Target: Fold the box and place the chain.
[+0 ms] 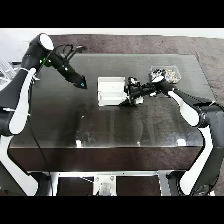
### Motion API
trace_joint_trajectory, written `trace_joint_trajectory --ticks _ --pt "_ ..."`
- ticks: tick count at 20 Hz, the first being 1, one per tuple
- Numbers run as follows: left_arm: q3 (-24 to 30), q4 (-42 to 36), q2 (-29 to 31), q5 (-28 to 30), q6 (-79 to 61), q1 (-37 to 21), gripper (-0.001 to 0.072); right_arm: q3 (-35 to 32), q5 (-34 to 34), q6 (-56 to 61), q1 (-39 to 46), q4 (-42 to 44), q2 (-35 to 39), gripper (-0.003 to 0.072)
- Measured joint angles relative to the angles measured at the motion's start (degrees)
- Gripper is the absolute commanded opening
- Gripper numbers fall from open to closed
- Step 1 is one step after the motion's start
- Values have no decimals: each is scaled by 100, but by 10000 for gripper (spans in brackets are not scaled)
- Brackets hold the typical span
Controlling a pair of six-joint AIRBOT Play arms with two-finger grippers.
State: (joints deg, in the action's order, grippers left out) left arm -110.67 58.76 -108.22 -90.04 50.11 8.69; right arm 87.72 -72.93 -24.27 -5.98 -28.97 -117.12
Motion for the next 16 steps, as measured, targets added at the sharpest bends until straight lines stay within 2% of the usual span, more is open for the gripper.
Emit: trace_joint_trajectory --ticks 1,2,3,4,5,6,11,16 --pt "258 -262 20 188 -627 -63 633 0 0 0 0 0 0 586" --pt "535 -573 22 352 -1281 -127 373 0 0 0 0 0 0 586" --pt "852 -883 4 546 -2052 -195 236 0 0 0 0 0 0 586" --pt "1137 -1161 -2 688 -2756 -238 272 0 0 0 0 0 0 586" --pt "1412 -1478 7 813 -3401 -264 520 0 0 0 0 0 0 587" --pt "1663 -1751 4 992 -3886 -271 713 0 0 0 0 0 0 586" --pt "2409 -2393 0 1615 -5230 -315 720 0 -2 0 0 0 0 586" --pt "2660 -2855 -181 1869 -6017 -326 720 0 -2 0 0 -2 0 586"
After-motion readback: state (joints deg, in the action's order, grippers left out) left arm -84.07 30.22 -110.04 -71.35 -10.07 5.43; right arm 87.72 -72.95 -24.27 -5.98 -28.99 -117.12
